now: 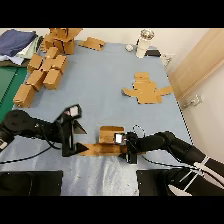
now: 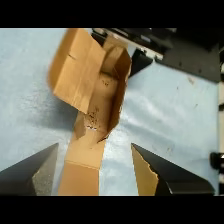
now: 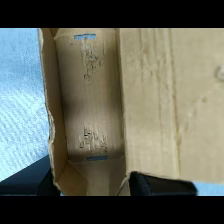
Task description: Fold the box.
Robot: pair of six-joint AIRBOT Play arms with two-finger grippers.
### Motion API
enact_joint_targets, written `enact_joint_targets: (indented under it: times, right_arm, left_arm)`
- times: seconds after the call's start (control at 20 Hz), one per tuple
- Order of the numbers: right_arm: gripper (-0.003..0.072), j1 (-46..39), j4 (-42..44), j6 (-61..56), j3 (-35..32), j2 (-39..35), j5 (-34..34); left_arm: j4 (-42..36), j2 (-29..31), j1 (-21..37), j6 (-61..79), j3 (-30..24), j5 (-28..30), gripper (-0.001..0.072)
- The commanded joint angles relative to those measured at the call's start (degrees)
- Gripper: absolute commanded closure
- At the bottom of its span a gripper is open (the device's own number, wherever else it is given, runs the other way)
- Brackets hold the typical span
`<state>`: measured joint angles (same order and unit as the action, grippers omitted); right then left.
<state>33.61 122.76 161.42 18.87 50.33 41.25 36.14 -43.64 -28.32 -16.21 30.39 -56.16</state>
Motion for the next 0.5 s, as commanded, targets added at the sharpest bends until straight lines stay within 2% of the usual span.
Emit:
enact_joint_targets:
  times: [0.0, 0.1, 0.3, 0.45]
  right_arm:
    - [0.0197, 0.0, 0.0, 0.0, 0.0, 0.0, 0.0]
    - [0.0198, 0.0, 0.0, 0.0, 0.0, 0.0, 0.0]
    - [0.0197, 0.0, 0.0, 0.0, 0.0, 0.0, 0.0]
    - [0.0197, 0.0, 0.0, 0.0, 0.0, 0.0, 0.0]
  left_arm:
    - [5.2, -3.9, -7.7, 4.5, -0.5, 6.6, 0.0016]
    - [5.9, -7.9, -9.4, 5.1, -0.5, 9.8, 0.0016]
    - [5.8, -14.2, -9.6, 5.4, -0.5, 9.9, 0.0016]
    - [5.8, -15.4, -9.6, 6.8, -0.5, 9.1, 0.0016]
